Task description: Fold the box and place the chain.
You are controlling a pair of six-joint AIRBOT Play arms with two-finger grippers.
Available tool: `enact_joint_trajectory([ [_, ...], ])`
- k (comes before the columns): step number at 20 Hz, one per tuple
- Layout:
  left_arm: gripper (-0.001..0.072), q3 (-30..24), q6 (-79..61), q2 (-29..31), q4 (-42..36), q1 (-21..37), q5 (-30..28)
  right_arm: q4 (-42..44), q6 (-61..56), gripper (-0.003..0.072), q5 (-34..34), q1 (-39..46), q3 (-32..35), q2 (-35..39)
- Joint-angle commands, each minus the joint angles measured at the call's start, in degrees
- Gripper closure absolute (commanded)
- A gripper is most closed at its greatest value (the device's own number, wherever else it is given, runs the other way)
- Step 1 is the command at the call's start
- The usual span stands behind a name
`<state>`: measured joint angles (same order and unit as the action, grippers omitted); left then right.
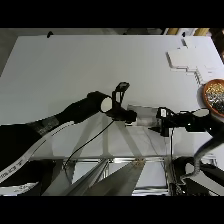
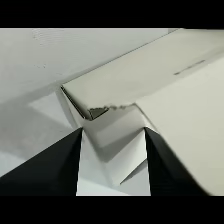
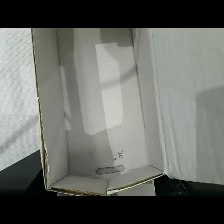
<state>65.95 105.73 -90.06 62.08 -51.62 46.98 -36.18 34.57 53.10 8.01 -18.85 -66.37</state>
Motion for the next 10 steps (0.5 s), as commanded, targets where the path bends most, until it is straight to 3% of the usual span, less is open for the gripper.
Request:
enact_joint_trajectory([
  [1,0.0322,4.90,6.73,-3.10,7.52,-1.49,6.21,0.00,-0.02,0.0228,0.02,0.02,0.00,0.04],
  [10,0.0371,20.65,20.44,-12.46,16.35,-3.50,23.98,0.00,-0.02,0.0228,0.02,0.02,0.00,0.04],
])
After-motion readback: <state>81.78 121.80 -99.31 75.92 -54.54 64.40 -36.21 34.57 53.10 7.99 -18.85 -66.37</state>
